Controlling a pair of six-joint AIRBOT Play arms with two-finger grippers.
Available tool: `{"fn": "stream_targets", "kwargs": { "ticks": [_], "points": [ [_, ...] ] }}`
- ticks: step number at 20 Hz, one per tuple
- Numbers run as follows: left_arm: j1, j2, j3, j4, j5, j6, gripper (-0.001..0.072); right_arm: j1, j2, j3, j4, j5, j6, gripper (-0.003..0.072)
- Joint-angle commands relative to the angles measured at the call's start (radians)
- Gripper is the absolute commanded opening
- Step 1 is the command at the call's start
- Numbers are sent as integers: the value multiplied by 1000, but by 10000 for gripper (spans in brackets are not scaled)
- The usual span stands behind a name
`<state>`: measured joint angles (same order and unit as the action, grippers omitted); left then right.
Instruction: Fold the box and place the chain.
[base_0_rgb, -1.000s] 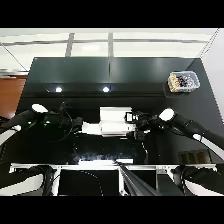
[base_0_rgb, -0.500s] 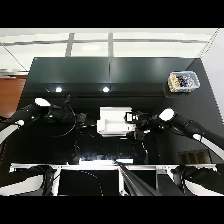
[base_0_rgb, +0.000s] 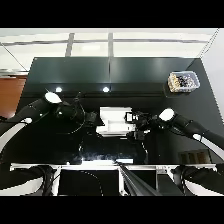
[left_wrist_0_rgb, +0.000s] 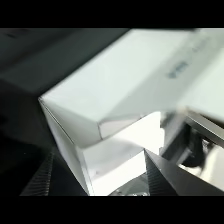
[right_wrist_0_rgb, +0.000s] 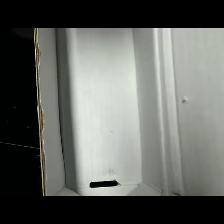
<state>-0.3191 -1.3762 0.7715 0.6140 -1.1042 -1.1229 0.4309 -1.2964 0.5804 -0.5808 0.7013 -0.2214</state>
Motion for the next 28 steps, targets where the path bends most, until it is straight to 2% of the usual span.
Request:
{"fn": "stream_targets", "kwargs": {
  "ticks": [1, 3, 4, 5, 9, 16, 19, 24, 25, 26, 27, 28],
  "points": [
    [-101, 6, 69, 190, 53, -289, 629, 0, 0, 0, 0, 0, 0, 498],
    [-154, 8, 101, 268, 55, -396, 597, 0, 0, 0, 0, 0, 0, 498],
    [-176, 8, 114, 296, 55, -418, 469, 0, 0, 0, 0, 0, 0, 498],
    [-195, 8, 127, 319, 55, -446, 441, 0, 0, 0, 0, 0, 0, 498],
    [-251, 7, 160, 409, 86, -601, 441, 0, 0, 0, 0, 0, 0, 497],
    [-409, 3, 163, 802, 110, -1034, 441, 0, 0, 0, 0, 0, 0, 498],
    [-444, 2, 164, 818, 137, -1104, 414, 0, 0, 0, 0, 0, 0, 498],
    [-455, -44, 192, 821, 124, -1160, 411, 0, 0, 0, 0, 1, 0, 498],
    [-462, -50, 209, 835, 123, -1160, 376, 0, 0, 0, 0, 1, 0, 498],
    [-472, -51, 226, 859, 118, -1160, 220, 0, 0, 0, 0, 1, 0, 498],
    [-478, -51, 238, 878, 105, -1162, 154, 0, 0, 0, 0, 1, 0, 498],
    [-478, -53, 240, 878, 92, -1175, 143, 0, 0, 0, 0, 1, 0, 498]
  ]
}}
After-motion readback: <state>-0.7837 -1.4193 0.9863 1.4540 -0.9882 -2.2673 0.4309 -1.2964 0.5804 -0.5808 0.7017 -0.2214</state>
